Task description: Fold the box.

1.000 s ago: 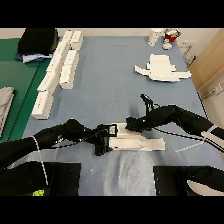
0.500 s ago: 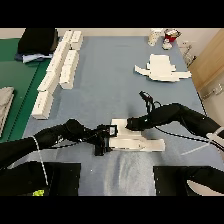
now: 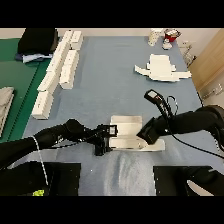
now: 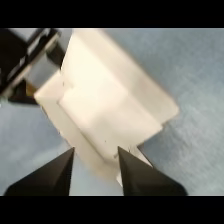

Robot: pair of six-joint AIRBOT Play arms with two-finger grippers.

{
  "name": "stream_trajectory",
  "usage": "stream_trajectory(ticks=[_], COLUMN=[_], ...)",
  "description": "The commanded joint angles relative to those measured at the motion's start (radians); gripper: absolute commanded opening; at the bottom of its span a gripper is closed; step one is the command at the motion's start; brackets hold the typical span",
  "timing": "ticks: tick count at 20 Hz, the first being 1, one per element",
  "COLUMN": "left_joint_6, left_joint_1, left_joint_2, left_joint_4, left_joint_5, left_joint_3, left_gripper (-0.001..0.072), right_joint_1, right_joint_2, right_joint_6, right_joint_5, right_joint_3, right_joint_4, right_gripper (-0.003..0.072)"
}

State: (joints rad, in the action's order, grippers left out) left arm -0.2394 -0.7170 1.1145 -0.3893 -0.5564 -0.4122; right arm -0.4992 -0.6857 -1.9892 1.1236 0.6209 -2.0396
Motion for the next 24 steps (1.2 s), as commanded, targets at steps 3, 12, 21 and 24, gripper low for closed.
stream_trajectory(ticks=[3, 12, 21, 24], left_joint_6=[0.001, 0.001, 0.001, 0.001], left_joint_1=[0.000, 0.000, 0.000, 0.000], left_joint_2=[0.000, 0.000, 0.000, 0.000], left_joint_4=[0.000, 0.000, 0.000, 0.000], left_joint_5=[0.000, -0.001, 0.000, 0.000], left_joint_3=[-0.001, -0.001, -0.001, -0.001], left_gripper=[0.0484, 0.0485, 0.0485, 0.0484], right_joint_1=[-0.001, -0.021, -0.097, -0.104], right_joint_2=[0.102, -0.057, -0.107, -0.141], right_joint_6=[-0.200, -0.619, -0.637, -0.639], right_joint_5=[0.089, -0.167, -0.269, -0.294], right_joint_3=[-0.109, -0.198, -0.198, -0.198], right_joint_4=[0.202, 0.129, 0.033, 0.006], right_gripper=[0.0469, 0.0579, 0.0148, 0.0224])
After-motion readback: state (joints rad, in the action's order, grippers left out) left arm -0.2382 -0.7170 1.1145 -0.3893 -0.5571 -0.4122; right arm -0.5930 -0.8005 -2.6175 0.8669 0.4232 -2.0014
